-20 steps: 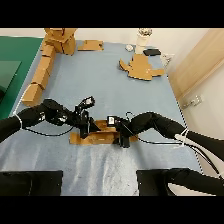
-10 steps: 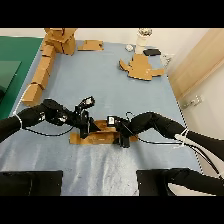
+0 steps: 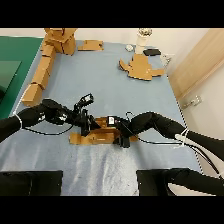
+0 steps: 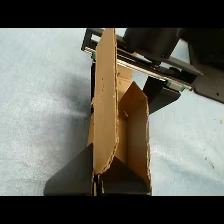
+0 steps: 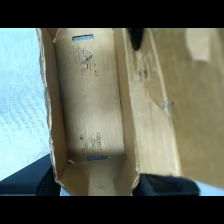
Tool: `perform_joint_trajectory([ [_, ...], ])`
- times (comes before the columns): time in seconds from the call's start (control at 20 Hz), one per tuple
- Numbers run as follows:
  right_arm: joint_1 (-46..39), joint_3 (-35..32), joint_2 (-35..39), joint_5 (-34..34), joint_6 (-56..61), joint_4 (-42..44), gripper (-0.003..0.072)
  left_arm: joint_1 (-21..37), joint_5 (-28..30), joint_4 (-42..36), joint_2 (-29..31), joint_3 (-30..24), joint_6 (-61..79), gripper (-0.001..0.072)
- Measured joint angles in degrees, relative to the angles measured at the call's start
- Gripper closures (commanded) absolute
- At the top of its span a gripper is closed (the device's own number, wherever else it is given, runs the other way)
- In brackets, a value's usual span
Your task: Fold the box.
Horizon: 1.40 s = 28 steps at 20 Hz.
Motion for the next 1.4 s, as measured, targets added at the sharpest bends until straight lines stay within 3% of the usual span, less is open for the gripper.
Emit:
perform_joint_trajectory([
  [0.3, 0.0, 0.0, 0.0, 0.0, 0.1, 0.0, 0.0182, 0.0, -0.2, -3.3, 0.0, 0.0, 0.0, 0.0696],
  [0.8, 0.0, 0.0, 0.0, 0.0, 0.0, 0.0, 0.0182, 0.0, 0.0, -1.9, 0.0, 0.0, -0.5, 0.0693],
  [0.85, 0.0, 0.0, 0.0, 0.1, 0.0, 0.0, 0.0182, 0.0, 0.2, -1.5, 0.0, 0.0, -0.9, 0.0601],
  [0.9, 0.0, 0.0, 0.0, 0.1, -0.1, 0.0, 0.0183, 0.0, 0.7, -0.9, 0.0, 0.0, -1.6, 0.0400],
  [0.95, 0.0, 0.0, 0.0, 0.1, -0.1, 0.0, 0.0183, -0.1, 1.4, -0.1, 0.0, 0.0, -2.6, 0.0347],
  [1.4, 0.0, 0.0, 0.0, 0.1, 0.0, -0.1, 0.0154, 1.7, 3.9, 4.3, 1.4, 0.1, -11.5, 0.0348],
])
